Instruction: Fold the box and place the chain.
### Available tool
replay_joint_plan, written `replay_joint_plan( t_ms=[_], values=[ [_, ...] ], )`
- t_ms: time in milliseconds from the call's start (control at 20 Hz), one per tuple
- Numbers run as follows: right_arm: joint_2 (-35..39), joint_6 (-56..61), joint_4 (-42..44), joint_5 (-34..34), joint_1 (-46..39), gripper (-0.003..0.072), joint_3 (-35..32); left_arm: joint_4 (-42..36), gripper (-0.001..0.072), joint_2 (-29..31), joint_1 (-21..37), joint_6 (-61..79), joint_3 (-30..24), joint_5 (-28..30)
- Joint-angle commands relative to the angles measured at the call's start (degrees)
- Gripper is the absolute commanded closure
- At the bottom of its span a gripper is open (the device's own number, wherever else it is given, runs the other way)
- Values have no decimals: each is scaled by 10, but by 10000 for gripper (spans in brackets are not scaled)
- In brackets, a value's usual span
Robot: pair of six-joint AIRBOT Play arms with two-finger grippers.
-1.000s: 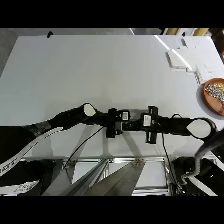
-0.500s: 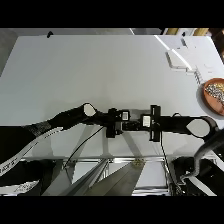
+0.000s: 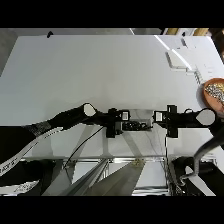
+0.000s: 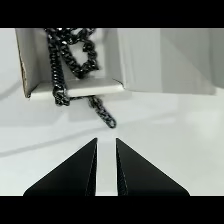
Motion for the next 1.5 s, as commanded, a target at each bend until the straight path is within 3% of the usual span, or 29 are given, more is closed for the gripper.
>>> replay_joint_plan(
  t_ms=[0,400,550,800,950,1450],
  values=[
    [-52,-71,6,-27,5,554,0,0,578,0,0,0,0,0],
    [-124,-110,29,-48,6,561,0,0,578,0,0,0,0,0],
    [-126,-115,28,-50,6,653,0,0,578,0,0,0,0,0],
    [-88,-115,28,-45,6,651,0,0,578,0,0,0,0,0],
    [-82,-115,33,-45,6,567,0,0,578,0,0,0,0,0],
    [-141,-138,45,-56,6,598,0,0,578,0,0,0,0,0]
  ],
)
